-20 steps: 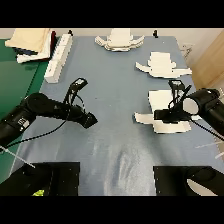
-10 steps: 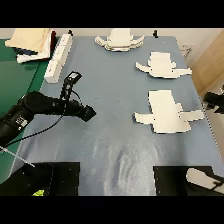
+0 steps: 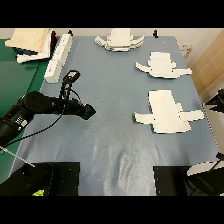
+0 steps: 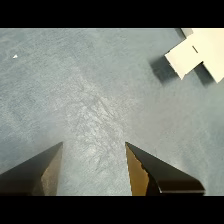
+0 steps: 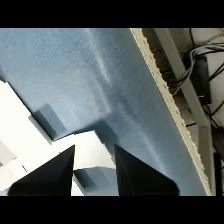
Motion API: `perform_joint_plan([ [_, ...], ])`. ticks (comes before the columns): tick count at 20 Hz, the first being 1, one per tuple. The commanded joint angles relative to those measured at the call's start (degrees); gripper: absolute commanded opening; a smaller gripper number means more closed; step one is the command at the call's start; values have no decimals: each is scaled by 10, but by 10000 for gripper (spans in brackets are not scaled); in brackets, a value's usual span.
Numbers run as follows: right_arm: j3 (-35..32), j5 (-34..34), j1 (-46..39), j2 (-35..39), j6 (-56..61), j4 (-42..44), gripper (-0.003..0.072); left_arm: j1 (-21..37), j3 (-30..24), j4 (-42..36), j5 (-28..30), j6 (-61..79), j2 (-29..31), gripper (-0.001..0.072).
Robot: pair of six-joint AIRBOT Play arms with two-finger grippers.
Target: Fold the box.
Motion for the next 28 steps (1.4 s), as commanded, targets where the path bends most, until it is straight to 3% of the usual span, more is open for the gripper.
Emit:
perform_joint_plan([
  [1, 35, 49, -11, -66, -37, 27, 396, 1, 1, 0, 2, 0, 0, 570],
  [6, 34, 111, -10, -94, -54, 27, 396, 1, 1, 0, 1, -15, 0, 570],
  [13, 14, 130, 24, -118, -74, 27, 360, 1, 1, 0, 0, -15, 0, 570],
  [16, 14, 145, 48, -122, -82, 44, 250, 0, 1, 0, -9, -15, 0, 570],
  [19, 14, 173, 72, -122, -89, 119, 3, 0, 1, -1, -7, -15, 1, 569],
  [21, 11, 170, 96, -117, -76, 192, 2, 1, 1, -8, -1, -15, 1, 569],
  [23, -27, 141, 129, -83, -74, 258, 1, 1, 1, -29, -1, -15, 1, 569],
  [25, -101, 87, 177, -16, -74, 246, 1, 1, 1, -39, -4, -15, 1, 569],
  [28, -263, -23, 255, 118, -46, 216, 1, 1, 1, -38, -10, -35, 1, 569],
])
